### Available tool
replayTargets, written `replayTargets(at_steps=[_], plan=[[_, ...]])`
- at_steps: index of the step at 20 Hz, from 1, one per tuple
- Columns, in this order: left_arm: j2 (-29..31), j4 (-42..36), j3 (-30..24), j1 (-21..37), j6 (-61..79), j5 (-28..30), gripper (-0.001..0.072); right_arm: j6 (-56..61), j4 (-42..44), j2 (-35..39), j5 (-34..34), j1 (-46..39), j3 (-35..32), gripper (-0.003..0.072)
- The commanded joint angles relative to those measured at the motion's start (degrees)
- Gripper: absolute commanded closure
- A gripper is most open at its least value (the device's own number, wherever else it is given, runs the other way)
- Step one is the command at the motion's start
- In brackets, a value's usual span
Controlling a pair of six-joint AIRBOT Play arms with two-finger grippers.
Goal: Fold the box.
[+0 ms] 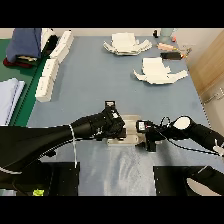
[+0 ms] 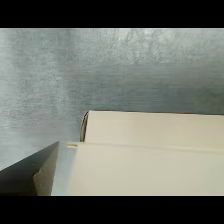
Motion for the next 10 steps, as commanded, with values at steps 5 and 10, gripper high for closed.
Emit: replayTargets(at_steps=[5,10], plan=[[3.6,0.1,4.5,1.3,3.8,-9.5,0.0041,0.0,0.0,0.0,0.0,0.0,0.0,0.0104],[13.0,0.0,4.8,3.9,10.4,-21.8,0.0702,0.0,0.0,0.0,0.0,0.0,0.0,0.0104]])
